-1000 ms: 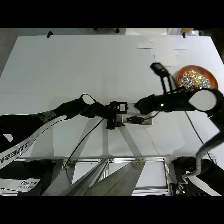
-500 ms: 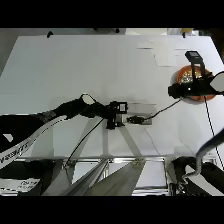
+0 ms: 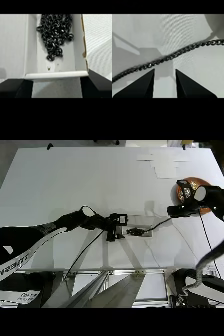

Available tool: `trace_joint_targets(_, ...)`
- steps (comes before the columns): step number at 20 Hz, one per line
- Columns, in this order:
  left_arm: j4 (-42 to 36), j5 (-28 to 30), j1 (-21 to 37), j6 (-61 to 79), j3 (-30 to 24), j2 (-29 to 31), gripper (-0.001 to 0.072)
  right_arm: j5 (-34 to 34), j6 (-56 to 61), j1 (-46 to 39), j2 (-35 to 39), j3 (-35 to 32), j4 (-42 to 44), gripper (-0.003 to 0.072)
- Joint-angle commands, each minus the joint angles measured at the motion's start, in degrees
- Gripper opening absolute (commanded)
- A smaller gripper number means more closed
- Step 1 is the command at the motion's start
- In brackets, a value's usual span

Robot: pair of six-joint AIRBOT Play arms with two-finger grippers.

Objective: Fold the box and place the chain.

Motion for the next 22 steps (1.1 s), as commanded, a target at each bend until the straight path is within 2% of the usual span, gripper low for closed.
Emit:
trace_joint_targets(1, 0.0, 0.0, 0.0, 0.0, 0.0, 0.02, 0.0207, 0.02, 0.42, -0.11, -3.17, -0.11, -1.18, 0.0297)
trace_joint_targets(8, 0.02, 0.0, 0.0, 0.0, 0.0, 0.02, 0.0207, -2.12, 0.46, -0.11, -3.93, -0.74, 0.72, 0.0281)
trace_joint_targets(9, 0.0, 0.0, 0.0, 0.0, 0.0, 0.02, 0.0207, -2.38, 0.46, -0.11, -3.96, -1.2, 0.72, 0.0233)
trace_joint_targets(10, 0.0, 0.0, 0.0, 0.0, 0.0, 0.02, 0.0207, -2.73, 0.46, -0.11, -4.02, -1.77, 0.76, 0.0219)
trace_joint_targets(12, 0.0, 0.0, 0.0, 0.0, 0.0, 0.02, 0.0207, -2.97, 0.39, 0.11, -4.04, -2.27, 1.97, 0.0085)
trace_joint_targets(13, 0.02, 0.02, 0.0, 0.0, 0.0, 0.02, 0.0207, -2.84, 0.35, 0.46, -4.04, -2.27, 2.69, 0.0079)
trace_joint_targets(14, 0.0, 0.0, 0.0, -0.02, 0.0, 0.02, 0.0207, -2.58, 0.13, 0.94, -4.04, -2.27, 3.13, 0.0022)
trace_joint_targets(20, 0.0, 0.0, 0.0, 0.0, 0.0, 0.0, 0.0207, 1.75, -0.24, 2.93, 1.14, -2.27, 2.64, 0.0023)
trace_joint_targets(21, 0.0, 0.0, 0.0, 0.0, 0.0, 0.0, 0.0207, 1.6, -0.24, 2.93, 2.21, -2.27, 2.29, 0.0069)
trace_joint_targets(22, 0.02, 0.0, 0.0, 0.0, 0.0, 0.0, 0.0207, 0.87, 0.28, 2.93, 2.64, -2.27, 1.95, 0.0176)
